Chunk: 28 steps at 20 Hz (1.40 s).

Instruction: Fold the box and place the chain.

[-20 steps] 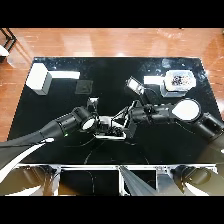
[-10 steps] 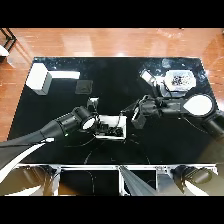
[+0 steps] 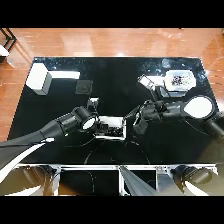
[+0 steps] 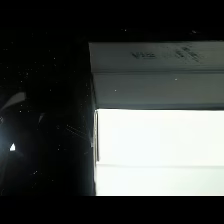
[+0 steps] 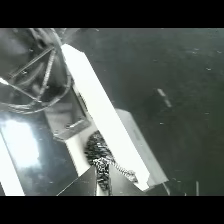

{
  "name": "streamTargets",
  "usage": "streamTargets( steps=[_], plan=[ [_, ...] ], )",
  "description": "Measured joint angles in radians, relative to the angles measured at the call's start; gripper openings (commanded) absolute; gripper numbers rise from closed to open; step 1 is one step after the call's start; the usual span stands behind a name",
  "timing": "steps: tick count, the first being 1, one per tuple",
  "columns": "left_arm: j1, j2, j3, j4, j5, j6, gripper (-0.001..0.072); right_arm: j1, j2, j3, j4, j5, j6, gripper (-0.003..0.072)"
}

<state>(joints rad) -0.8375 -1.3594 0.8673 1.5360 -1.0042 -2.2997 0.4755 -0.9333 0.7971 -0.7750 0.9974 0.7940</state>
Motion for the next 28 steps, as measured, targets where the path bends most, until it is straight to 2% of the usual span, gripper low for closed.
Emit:
streamTargets(
  steps=[6, 7, 9, 13, 17, 18, 19, 22, 24, 25, 28],
  plan=[
    [0.000, 0.000, 0.000, 0.000, 0.000, 0.000, 0.0023, 0.088, -0.032, 0.000, 0.038, -0.078, 0.006, 0.0022],
    [0.000, 0.000, 0.000, 0.000, 0.000, 0.000, 0.0022, 0.094, -0.041, -0.001, 0.037, -0.084, 0.007, 0.0043],
    [0.000, 0.000, 0.000, 0.000, 0.000, 0.000, 0.0023, 0.103, -0.061, -0.003, 0.033, -0.095, 0.011, 0.0539],
    [0.000, 0.000, 0.000, 0.000, 0.000, 0.000, 0.0023, 0.085, -0.072, -0.003, 0.019, -0.076, 0.018, 0.0553],
    [0.000, 0.000, 0.005, 0.000, 0.000, -0.001, 0.0022, -0.036, -0.027, -0.003, -0.028, 0.032, 0.056, 0.0556],
    [0.000, 0.000, 0.008, 0.000, -0.002, -0.001, 0.0022, -0.076, -0.009, -0.003, -0.047, 0.064, 0.068, 0.0697],
    [0.000, 0.000, 0.011, 0.000, -0.004, -0.001, 0.0030, -0.122, 0.010, -0.003, -0.069, 0.103, 0.077, 0.0702],
    [0.005, 0.000, 0.028, -0.002, -0.026, -0.003, 0.0427, -0.250, 0.053, -0.003, -0.110, 0.201, 0.113, 0.0707],
    [0.010, 0.000, 0.048, -0.005, -0.032, -0.007, 0.0603, -0.315, 0.066, -0.004, -0.124, 0.247, 0.127, 0.0707],
    [0.013, 0.000, 0.062, -0.003, -0.044, -0.007, 0.0627, -0.335, 0.070, -0.004, -0.129, 0.260, 0.130, 0.0707],
    [0.016, 0.008, 0.115, 0.003, -0.105, 0.024, 0.0627, -0.368, 0.077, -0.004, -0.137, 0.285, 0.141, 0.0707]
  ],
)
